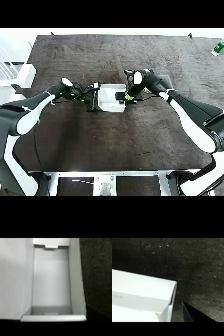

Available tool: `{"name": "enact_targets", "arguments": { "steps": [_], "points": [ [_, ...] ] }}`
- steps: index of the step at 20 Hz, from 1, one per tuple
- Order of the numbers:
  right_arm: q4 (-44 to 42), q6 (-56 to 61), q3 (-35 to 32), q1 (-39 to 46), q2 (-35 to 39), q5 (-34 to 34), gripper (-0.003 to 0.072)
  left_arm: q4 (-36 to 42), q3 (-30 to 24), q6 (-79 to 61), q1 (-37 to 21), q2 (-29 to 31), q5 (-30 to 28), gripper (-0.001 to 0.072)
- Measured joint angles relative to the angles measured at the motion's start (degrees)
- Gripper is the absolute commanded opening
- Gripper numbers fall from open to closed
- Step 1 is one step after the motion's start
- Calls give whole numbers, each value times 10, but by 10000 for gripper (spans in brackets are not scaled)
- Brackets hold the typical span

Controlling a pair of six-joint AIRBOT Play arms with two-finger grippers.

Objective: Fold the box and place the chain.

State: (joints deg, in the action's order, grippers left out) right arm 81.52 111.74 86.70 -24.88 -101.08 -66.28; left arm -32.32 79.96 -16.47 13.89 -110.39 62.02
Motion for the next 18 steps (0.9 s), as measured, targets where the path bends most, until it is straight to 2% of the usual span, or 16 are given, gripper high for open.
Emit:
{"name": "enact_targets", "arguments": {
  "steps": [6, 7, 8, 11, 15, 18],
  "points": [
    [11, 43, 15, -5, -16, -1, 445, 0, 0, 0, 0, 0, 0, 482],
    [15, 53, 15, -6, -18, -2, 404, 0, 0, 0, 0, 0, 0, 482],
    [20, 64, 16, -7, -19, -4, 402, 0, 0, 0, 0, 0, 0, 482],
    [30, 96, 17, -8, -22, -9, 290, 0, 0, 0, 0, 0, 0, 482],
    [55, 138, 17, -20, -23, -17, 249, 0, 0, 0, 0, 0, 1, 482],
    [65, 156, 17, -28, -23, -20, 126, 0, 0, 0, 1, 0, 1, 482]
  ]
}}
